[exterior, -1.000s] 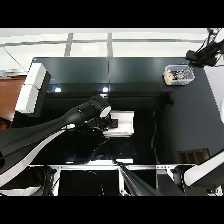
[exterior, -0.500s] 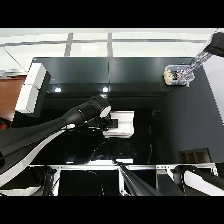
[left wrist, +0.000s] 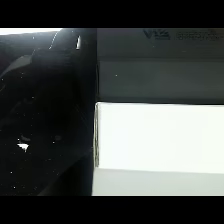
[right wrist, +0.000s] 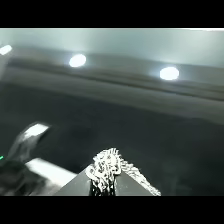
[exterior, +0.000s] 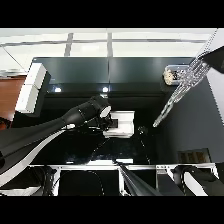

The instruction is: Fold the box and place the chain.

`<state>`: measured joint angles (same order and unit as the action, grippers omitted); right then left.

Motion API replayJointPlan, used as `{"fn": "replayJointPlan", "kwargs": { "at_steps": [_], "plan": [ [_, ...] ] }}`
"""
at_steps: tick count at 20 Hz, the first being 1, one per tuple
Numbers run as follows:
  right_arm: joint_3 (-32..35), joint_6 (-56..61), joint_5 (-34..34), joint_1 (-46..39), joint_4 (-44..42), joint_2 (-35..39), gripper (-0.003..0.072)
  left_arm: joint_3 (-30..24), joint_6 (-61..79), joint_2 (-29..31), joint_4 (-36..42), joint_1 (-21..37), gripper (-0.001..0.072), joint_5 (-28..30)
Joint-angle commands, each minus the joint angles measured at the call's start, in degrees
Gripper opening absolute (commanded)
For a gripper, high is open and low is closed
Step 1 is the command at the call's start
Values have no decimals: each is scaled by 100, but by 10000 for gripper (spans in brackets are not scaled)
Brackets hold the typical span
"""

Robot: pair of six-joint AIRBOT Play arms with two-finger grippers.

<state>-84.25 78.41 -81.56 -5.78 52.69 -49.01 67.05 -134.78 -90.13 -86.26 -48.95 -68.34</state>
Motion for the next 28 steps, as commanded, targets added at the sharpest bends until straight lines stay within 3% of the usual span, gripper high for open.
{"fn": "replayJointPlan", "kwargs": {
  "at_steps": [1,5,12,20,23,25,28],
  "plan": [
    [81,-17,-636,407,-389,155,17,4,-4,-2,-2,4,24,13],
    [352,-197,-1320,988,-1217,155,18,4,-4,-2,-2,4,24,13],
    [979,-365,-361,1644,-1384,131,17,4,-4,-2,-2,2,24,13],
    [1064,-691,713,1698,-3010,17,17,4,-4,-2,-4,4,24,17],
    [1064,-686,702,1703,-2837,13,18,4,-4,-2,-4,4,25,17],
    [1128,-686,363,1703,-2218,11,18,4,-2,-2,-4,7,24,17],
    [1773,-555,177,1716,-1856,11,18,4,-2,-2,-4,4,24,17]
  ]
}}
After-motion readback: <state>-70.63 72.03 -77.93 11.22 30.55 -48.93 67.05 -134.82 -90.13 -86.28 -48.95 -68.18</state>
